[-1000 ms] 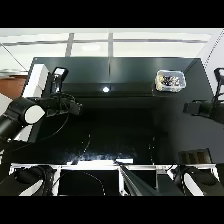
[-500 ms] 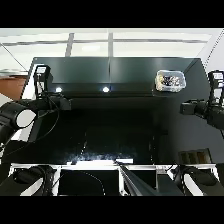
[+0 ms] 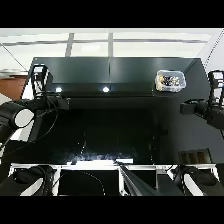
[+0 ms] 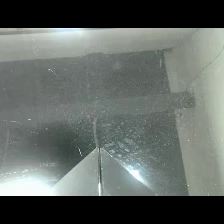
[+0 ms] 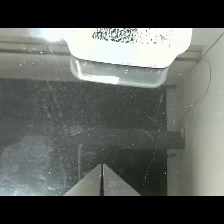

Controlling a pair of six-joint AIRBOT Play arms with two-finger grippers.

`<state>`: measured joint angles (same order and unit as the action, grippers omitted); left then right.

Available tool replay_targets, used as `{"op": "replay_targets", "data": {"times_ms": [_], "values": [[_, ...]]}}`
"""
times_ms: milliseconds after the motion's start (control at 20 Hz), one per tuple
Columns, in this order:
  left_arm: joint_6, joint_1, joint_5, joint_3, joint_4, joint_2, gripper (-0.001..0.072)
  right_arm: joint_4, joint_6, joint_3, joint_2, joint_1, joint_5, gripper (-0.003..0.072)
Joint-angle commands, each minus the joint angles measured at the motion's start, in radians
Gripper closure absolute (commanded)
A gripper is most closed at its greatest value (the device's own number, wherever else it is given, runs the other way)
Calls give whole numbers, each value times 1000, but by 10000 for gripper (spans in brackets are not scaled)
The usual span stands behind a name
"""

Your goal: Fold the box and place the chain.

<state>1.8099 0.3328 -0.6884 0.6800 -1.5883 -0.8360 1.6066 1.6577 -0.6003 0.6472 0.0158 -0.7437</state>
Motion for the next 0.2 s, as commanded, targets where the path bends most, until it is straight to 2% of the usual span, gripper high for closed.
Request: {"op": "replay_targets", "data": {"times_ms": [0, 150], "values": [[0, -1, 0, 0, 0, 1, 679, 0, 0, 0, -1, -1, 2, 666], [0, -1, 0, 0, 0, 1, 680, 0, 0, 1, -1, -1, 2, 666]]}}
